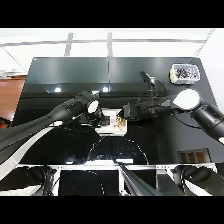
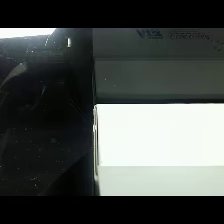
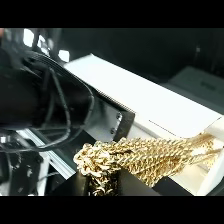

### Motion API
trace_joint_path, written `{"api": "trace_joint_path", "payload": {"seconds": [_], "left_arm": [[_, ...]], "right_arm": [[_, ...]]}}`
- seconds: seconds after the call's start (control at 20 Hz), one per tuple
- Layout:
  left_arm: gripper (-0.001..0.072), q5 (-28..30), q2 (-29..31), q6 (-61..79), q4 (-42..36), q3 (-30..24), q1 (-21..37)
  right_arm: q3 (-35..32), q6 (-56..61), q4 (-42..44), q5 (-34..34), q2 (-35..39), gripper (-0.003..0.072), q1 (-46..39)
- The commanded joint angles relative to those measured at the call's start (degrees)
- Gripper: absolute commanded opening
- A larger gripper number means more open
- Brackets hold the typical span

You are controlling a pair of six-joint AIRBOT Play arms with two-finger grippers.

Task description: Fold the box and place the chain.

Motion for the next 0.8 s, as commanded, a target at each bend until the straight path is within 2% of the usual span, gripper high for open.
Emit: {"api": "trace_joint_path", "payload": {"seconds": [0.0,0.2,0.3,0.45,0.75], "left_arm": [[0.0027,0.0,0.0,0.0,0.0,0.0,0.0],[0.0027,0.2,0.0,0.0,-0.2,0.0,0.0],[0.0027,0.3,0.0,0.0,-0.2,0.0,0.0],[0.0029,0.6,0.0,0.7,0.3,0.0,-0.5],[0.0029,1.9,0.0,-4.7,0.5,0.0,-3.3]], "right_arm": [[0.0,0.2,-1.8,0.9,-1.5,0.0322,0.4],[0.0,0.1,-3.9,9.3,1.6,0.0319,-7.7],[0.0,0.1,-8.1,12.7,4.7,0.0319,-13.0],[0.0,0.1,-13.6,13.4,8.2,0.0319,-17.9],[-0.1,-0.6,-13.5,13.0,8.4,0.0319,-18.6]]}}
